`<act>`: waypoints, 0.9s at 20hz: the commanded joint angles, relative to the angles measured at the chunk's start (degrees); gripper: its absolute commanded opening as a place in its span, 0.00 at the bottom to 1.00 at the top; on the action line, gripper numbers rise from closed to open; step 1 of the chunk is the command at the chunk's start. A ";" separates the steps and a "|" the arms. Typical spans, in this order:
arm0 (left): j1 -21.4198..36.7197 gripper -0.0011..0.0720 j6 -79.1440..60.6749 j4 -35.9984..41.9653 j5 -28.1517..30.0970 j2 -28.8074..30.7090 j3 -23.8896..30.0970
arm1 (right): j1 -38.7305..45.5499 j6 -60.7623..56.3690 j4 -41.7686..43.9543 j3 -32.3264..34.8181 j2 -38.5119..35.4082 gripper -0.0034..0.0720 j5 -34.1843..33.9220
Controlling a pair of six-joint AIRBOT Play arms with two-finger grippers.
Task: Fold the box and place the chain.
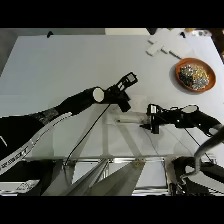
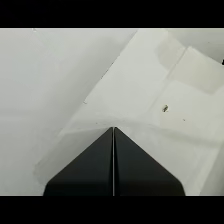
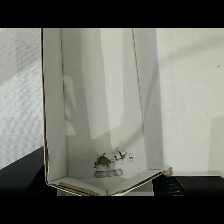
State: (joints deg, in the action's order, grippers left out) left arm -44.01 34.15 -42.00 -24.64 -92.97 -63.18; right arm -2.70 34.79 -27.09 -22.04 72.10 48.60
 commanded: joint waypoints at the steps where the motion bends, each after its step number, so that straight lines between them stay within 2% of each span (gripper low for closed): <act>1: 0.15 0.03 0.57 -0.26 -0.26 0.17 0.02 | -0.04 0.02 -0.02 0.00 0.00 0.46 0.04; 3: 0.90 0.02 0.57 -2.89 -2.10 3.15 0.02 | -0.04 0.02 -0.02 0.00 0.00 0.46 0.04; 5: 1.97 0.02 0.87 -8.13 -8.11 7.85 0.02 | -0.04 0.02 -0.04 0.00 0.00 0.46 0.04; 8: 3.78 0.02 3.08 -16.98 -24.41 14.95 0.02 | -0.04 0.02 -0.02 0.00 0.00 0.46 0.04; 10: 4.59 0.02 3.34 -22.80 -32.94 17.16 0.66 | -0.04 0.02 -0.04 0.00 0.00 0.46 0.04; 11: 5.20 0.02 3.21 -24.33 -34.23 17.42 2.14 | -0.04 0.02 -0.02 0.00 0.00 0.46 0.04; 13: 6.19 0.02 1.16 -24.41 -32.50 17.16 6.58 | -0.04 0.04 -0.02 0.00 0.00 0.46 0.04; 16: 6.23 0.02 -9.20 -17.49 -26.18 16.63 12.57 | -0.04 0.02 -0.02 0.00 0.00 0.46 0.04; 18: 6.19 0.02 -14.21 -14.86 -23.91 16.57 14.01 | -0.04 0.02 -0.04 0.00 0.00 0.46 0.04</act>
State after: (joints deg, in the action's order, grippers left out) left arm -38.06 27.88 -60.29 -51.24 -76.53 -52.45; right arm -2.72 34.83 -27.16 -22.04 72.10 48.62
